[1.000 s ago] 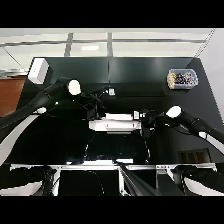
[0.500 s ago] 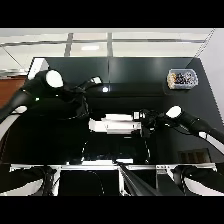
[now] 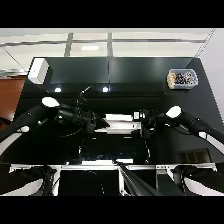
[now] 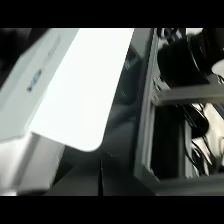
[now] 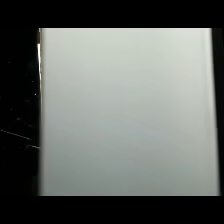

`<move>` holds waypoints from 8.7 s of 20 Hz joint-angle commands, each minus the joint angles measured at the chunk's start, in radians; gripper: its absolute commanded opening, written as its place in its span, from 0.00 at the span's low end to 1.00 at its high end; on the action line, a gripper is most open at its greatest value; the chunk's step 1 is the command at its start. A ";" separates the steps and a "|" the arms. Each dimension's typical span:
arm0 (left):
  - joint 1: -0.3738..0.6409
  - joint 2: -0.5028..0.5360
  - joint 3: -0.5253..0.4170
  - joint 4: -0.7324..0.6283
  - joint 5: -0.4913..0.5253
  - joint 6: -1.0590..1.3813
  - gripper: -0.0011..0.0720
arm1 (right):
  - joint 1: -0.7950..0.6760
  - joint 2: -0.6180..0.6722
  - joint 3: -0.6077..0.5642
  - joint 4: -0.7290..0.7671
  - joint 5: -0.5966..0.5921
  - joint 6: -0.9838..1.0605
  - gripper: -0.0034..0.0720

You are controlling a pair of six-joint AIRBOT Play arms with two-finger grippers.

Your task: Fold the box and place the chain.

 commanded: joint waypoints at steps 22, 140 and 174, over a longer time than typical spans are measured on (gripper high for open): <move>-0.097 -0.195 0.195 0.346 0.329 -0.047 0.05 | 0.000 0.000 0.000 0.000 -0.001 0.000 0.21; 0.142 -0.151 0.092 0.226 -0.024 -0.695 0.90 | 0.000 0.000 0.000 0.000 -0.001 0.000 0.21; -0.143 -0.147 0.311 0.637 0.045 -1.210 0.57 | 0.000 0.000 0.000 0.000 -0.001 0.000 0.21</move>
